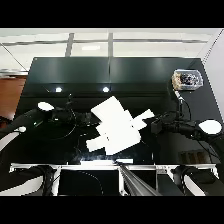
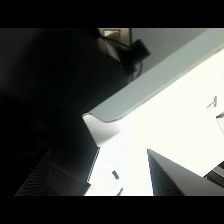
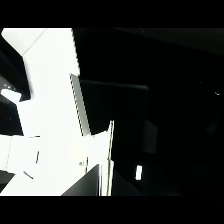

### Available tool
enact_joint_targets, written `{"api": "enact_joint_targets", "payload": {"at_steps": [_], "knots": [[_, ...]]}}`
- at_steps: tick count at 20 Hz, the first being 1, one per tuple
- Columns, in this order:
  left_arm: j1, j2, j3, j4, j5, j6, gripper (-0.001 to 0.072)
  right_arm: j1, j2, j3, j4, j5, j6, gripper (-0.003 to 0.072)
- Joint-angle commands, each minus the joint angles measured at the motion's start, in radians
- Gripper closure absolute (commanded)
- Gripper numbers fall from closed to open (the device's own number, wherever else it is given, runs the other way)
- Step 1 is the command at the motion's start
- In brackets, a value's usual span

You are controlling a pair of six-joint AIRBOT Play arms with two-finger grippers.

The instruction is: Fold the box and place the chain.

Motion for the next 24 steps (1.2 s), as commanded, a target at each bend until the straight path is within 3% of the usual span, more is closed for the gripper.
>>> {"api": "enact_joint_targets", "payload": {"at_steps": [1,6,12,13,14,18,20,22,24], "knots": [[-0.001,-0.068,0.000,-0.106,-0.048,0.104,-0.0002,0.001,0.001,0.000,0.001,0.000,0.001,0.0643],[-0.063,-0.168,0.000,-0.269,-0.145,0.392,-0.0002,0.001,0.001,0.000,0.002,-0.001,0.002,0.0643],[-0.058,-0.219,0.001,-0.275,-0.256,0.521,0.0024,0.001,0.001,0.000,0.001,-0.002,0.002,0.0643],[-0.052,-0.224,0.001,-0.275,-0.265,0.536,0.0051,0.001,0.001,0.000,0.001,-0.002,0.002,0.0643],[-0.043,-0.230,0.001,-0.275,-0.275,0.544,0.0150,0.001,0.001,0.000,0.001,-0.002,0.002,0.0643],[-0.014,-0.243,0.001,-0.275,-0.282,0.544,0.0374,0.001,0.001,0.000,0.001,0.000,0.002,0.0643],[-0.005,-0.244,0.001,-0.275,-0.282,0.544,0.0380,0.001,0.001,0.000,0.000,0.000,0.002,0.0643],[-0.004,-0.245,0.001,-0.275,-0.284,0.544,0.0556,0.001,0.001,0.000,0.001,0.000,0.002,0.0643],[-0.005,-0.245,0.001,-0.274,-0.285,0.544,0.0567,0.001,0.001,0.000,0.000,0.000,0.002,0.0643]]}}
